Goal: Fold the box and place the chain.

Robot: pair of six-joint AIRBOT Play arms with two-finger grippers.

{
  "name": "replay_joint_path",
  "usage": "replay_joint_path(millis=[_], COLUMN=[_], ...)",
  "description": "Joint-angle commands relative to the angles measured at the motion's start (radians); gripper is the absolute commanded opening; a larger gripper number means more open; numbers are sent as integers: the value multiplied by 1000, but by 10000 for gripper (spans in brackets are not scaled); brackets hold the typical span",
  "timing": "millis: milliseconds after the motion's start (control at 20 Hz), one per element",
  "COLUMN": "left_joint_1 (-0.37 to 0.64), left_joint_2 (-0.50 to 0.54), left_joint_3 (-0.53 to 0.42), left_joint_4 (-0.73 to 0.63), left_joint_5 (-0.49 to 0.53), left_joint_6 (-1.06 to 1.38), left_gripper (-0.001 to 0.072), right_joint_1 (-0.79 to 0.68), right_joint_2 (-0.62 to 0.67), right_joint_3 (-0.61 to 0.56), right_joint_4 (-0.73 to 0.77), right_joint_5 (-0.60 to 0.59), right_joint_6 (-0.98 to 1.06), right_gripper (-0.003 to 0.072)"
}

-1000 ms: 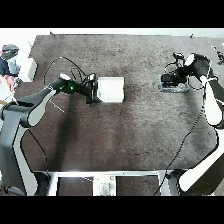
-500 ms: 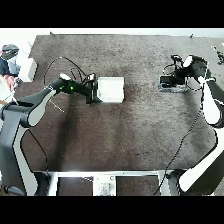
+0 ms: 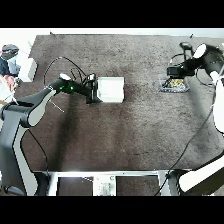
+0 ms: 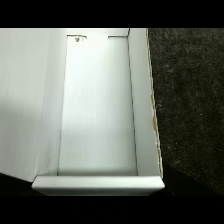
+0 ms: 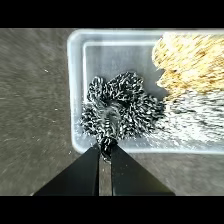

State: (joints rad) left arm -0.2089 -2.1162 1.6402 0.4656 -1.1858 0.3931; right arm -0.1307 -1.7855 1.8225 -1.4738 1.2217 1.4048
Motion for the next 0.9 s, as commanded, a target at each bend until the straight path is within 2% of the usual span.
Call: replay_joint_path(millis=[0, 500, 650, 850], left_joint_1=[0, 0, 0, 0], left_joint_2=[0, 0, 0, 0], left_joint_3=[1, 1, 1, 1], left_joint_4=[0, 0, 0, 0], left_joint_5=[0, 0, 0, 0], left_joint_6=[0, 0, 0, 0], left_gripper=[485, 485, 485, 485], right_joint_1=[14, 119, 167, 216], right_joint_2=[117, 451, 488, 489], right_joint_3=[2, 2, 2, 1], right_joint_4=[1, 5, 5, 6], right_joint_5=[1, -146, -156, -101], right_joint_6=[-26, -104, -130, -156], right_gripper=[11, 11, 11, 11])
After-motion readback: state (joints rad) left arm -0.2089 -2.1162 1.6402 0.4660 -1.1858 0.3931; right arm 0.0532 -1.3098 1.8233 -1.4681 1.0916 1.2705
